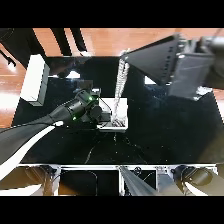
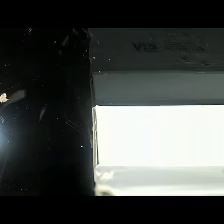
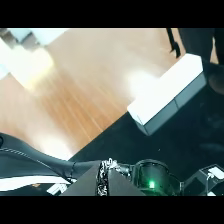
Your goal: Fold the box and place the chain.
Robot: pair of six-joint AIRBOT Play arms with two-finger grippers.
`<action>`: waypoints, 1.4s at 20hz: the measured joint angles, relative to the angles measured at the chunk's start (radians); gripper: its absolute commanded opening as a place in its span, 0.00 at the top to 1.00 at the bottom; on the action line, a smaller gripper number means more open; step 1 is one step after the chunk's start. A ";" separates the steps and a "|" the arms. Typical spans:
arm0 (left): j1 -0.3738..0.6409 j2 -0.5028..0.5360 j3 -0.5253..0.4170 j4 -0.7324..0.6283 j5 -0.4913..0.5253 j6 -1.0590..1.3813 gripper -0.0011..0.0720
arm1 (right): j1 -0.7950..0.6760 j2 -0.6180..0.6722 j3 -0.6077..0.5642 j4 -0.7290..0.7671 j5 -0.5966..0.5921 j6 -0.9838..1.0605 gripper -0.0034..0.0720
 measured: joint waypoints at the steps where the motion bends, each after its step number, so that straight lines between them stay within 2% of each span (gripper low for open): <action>1: 0.000 0.000 0.000 0.000 0.000 0.000 0.95 | 0.011 -0.014 0.000 -0.008 0.002 0.002 0.89; 4: 0.000 0.000 0.000 0.000 0.001 0.000 0.95 | 0.040 -0.051 -0.028 -0.105 0.042 0.053 0.89; 8: 0.000 0.000 0.000 0.000 0.002 0.000 0.95 | 0.056 -0.070 -0.124 -0.241 0.065 0.117 0.90; 12: 0.000 0.000 0.000 0.000 0.002 0.000 0.95 | 0.061 -0.080 -0.227 -0.290 0.044 0.150 0.90; 15: 0.000 0.000 0.000 0.000 0.002 0.000 0.95 | 0.062 -0.088 -0.249 -0.302 0.006 0.157 0.90; 18: 0.000 0.000 0.000 0.000 0.003 0.000 0.95 | 0.060 -0.091 -0.202 -0.316 -0.026 0.158 0.90; 23: 0.000 0.000 0.000 0.000 0.004 0.000 0.95 | 0.020 -0.092 -0.045 -0.336 -0.039 0.154 0.90; 28: 0.000 0.000 0.000 0.000 0.005 0.000 0.95 | 0.006 -0.108 0.008 -0.336 0.024 0.150 0.90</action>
